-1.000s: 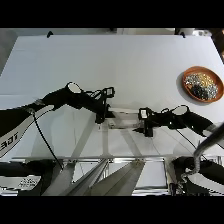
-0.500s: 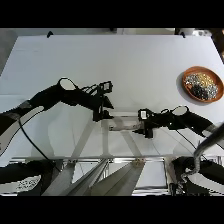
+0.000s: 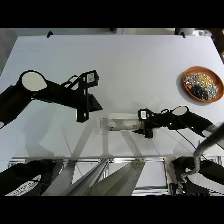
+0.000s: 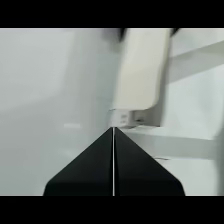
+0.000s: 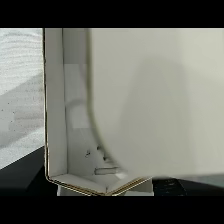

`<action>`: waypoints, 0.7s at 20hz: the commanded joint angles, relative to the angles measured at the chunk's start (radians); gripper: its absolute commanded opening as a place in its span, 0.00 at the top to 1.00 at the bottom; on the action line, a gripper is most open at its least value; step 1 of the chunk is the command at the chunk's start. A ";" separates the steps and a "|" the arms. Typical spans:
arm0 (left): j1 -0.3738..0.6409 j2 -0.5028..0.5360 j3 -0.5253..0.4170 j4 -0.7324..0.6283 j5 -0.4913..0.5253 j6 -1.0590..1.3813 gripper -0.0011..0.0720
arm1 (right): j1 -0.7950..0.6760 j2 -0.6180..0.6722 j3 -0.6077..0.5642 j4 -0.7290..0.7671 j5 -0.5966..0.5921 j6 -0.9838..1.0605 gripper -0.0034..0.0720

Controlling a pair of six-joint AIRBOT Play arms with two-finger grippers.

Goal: Fold the box and place the chain.

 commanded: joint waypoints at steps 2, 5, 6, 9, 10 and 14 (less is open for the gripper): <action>-0.130 0.025 -0.005 -0.015 -0.151 -0.131 0.98 | 0.000 0.000 0.001 0.000 0.000 0.000 0.41; -0.284 -0.044 -0.005 -0.024 -0.031 -0.140 0.98 | 0.000 0.000 0.001 0.000 0.000 0.000 0.41; -0.323 -0.072 -0.005 -0.032 0.041 -0.147 0.98 | 0.000 0.000 0.001 0.000 0.000 0.000 0.41; -0.365 -0.160 -0.005 -0.097 0.317 -0.147 0.98 | 0.000 0.000 0.001 0.000 0.000 0.000 0.41; -0.357 -0.185 -0.005 -0.139 0.431 -0.147 0.98 | 0.000 0.000 0.001 0.000 0.000 0.000 0.41; -0.305 -0.283 -0.005 -0.257 0.714 -0.171 0.98 | 0.000 0.000 0.001 0.000 0.000 0.000 0.41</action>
